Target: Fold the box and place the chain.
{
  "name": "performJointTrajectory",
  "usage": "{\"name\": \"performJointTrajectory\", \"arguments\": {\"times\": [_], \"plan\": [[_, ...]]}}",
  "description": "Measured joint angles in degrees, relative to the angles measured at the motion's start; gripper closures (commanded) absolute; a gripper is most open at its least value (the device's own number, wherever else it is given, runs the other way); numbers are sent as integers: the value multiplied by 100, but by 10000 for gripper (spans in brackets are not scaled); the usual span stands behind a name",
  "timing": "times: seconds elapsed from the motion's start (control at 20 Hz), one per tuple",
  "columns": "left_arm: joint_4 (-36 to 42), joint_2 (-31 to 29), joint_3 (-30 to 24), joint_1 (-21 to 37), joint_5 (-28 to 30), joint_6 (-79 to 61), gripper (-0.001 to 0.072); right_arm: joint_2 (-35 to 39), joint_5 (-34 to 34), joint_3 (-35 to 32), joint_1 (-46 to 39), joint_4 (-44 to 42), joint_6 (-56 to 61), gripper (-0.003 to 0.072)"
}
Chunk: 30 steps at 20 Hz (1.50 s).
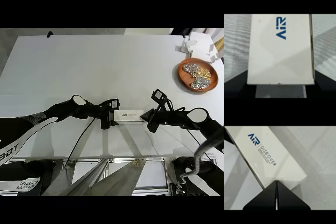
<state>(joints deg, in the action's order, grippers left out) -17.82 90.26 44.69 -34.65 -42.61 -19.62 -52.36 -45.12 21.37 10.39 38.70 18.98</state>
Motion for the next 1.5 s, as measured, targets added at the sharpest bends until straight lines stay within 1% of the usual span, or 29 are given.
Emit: {"name": "performJointTrajectory", "arguments": {"times": [0.35,0.45,0.55,0.6,0.7,0.85,1.0,1.1,1.2,1.3,1.35,1.5], "plan": [[4,0,0,0,-7,11,571,0,-59,37,0,195,181,672],[17,0,0,0,-22,31,571,-2,-164,254,0,229,286,672],[15,0,0,0,-22,31,572,15,-142,651,-2,223,640,672],[13,0,0,0,-20,28,572,17,-168,870,-2,365,911,672],[11,0,0,0,-15,26,572,33,-319,1379,-2,870,1764,672],[7,0,0,0,-11,22,572,39,-846,1884,-7,2177,3364,673],[7,0,0,0,-9,13,572,20,-1768,2085,-13,3595,4717,672],[7,0,0,0,-9,13,571,13,-2347,2146,-15,4249,5233,672],[7,0,0,0,-9,13,572,11,-2702,2179,-15,4601,5576,672],[13,0,0,-2,-9,13,590,11,-2778,2194,-15,4745,5834,672],[17,0,0,-2,-17,13,702,11,-2765,2197,-15,4763,5936,672],[-2,-109,0,52,-61,26,705,11,-2647,2205,-15,4739,6098,672]]}}
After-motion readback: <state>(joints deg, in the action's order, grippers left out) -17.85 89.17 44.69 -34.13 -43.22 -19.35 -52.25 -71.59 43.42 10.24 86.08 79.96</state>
